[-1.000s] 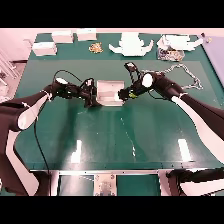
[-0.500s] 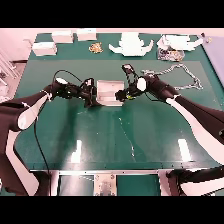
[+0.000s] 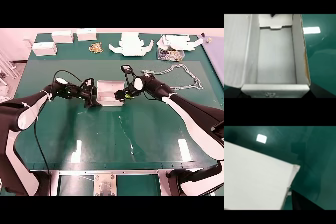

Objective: Fold the box and place the chain.

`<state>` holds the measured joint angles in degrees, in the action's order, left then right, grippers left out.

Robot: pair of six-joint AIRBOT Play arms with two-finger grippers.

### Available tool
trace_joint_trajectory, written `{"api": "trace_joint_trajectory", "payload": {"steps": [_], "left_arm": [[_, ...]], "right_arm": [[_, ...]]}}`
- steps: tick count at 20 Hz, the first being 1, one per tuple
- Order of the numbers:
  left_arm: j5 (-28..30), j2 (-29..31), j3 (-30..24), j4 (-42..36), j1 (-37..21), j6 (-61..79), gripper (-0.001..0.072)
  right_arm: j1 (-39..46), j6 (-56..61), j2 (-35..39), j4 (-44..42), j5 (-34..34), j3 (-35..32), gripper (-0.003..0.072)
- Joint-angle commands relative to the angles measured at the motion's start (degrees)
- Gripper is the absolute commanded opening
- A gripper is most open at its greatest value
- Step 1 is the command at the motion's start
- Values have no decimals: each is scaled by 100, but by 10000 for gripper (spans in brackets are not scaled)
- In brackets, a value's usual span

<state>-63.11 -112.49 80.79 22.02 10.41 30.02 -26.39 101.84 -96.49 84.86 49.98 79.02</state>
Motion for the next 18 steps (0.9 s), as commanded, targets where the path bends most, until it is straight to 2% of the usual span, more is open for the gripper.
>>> {"api": "trace_joint_trajectory", "payload": {"steps": [1,7,8,10,18], "left_arm": [[2,4,2,2,-4,2,623],[0,4,2,2,-4,2,622],[-4,4,2,2,-4,0,622],[-15,4,2,2,-4,2,623],[-17,4,2,2,-7,2,623]], "right_arm": [[-4,17,-142,9,494,341,369],[-4,94,-527,9,1652,1047,362],[-4,131,-595,7,1751,1163,322],[-4,129,-688,9,1978,1333,320],[9,581,-1095,28,2293,1794,295]]}}
